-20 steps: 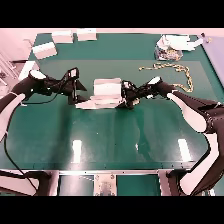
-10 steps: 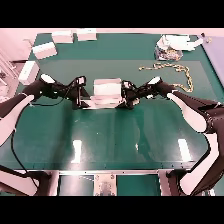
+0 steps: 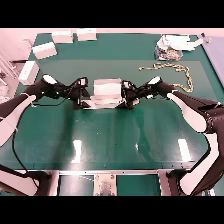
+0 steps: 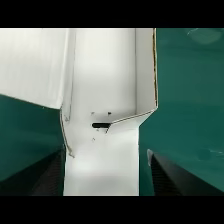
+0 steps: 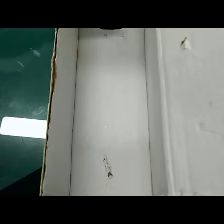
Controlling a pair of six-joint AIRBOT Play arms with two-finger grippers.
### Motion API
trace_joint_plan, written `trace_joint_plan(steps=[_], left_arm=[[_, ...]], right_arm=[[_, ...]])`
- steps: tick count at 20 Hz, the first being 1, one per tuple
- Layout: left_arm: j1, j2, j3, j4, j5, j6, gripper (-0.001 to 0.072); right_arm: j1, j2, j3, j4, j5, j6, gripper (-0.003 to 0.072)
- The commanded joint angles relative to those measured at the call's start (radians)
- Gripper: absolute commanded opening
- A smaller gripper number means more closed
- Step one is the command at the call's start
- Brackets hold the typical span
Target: Fold the box and place the chain.
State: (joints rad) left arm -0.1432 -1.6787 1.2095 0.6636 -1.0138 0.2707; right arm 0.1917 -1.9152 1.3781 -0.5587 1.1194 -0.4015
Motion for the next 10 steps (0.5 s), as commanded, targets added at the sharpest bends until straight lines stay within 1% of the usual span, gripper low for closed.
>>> trace_joint_plan(steps=[1, 3, 4, 5, 10], left_arm=[[-0.019, 0.000, 0.000, 0.000, 0.016, 0.027, 0.0596], [-0.023, 0.000, 0.000, -0.004, 0.056, 0.033, 0.0585], [-0.023, 0.000, 0.000, -0.004, 0.066, 0.037, 0.0499], [-0.023, 0.000, 0.000, -0.005, 0.065, 0.045, 0.0473], [-0.023, 0.000, 0.000, -0.013, 0.059, 0.045, 0.0473]], right_arm=[[0.000, 0.000, 0.000, 0.000, 0.000, 0.000, 0.0583], [0.000, 0.000, 0.000, 0.000, 0.000, 0.000, 0.0583], [0.000, 0.000, 0.000, 0.000, 0.000, 0.000, 0.0583], [0.000, 0.000, 0.000, 0.000, 0.000, 0.000, 0.0582], [0.000, 0.000, 0.000, 0.000, 0.000, 0.000, 0.0583]])
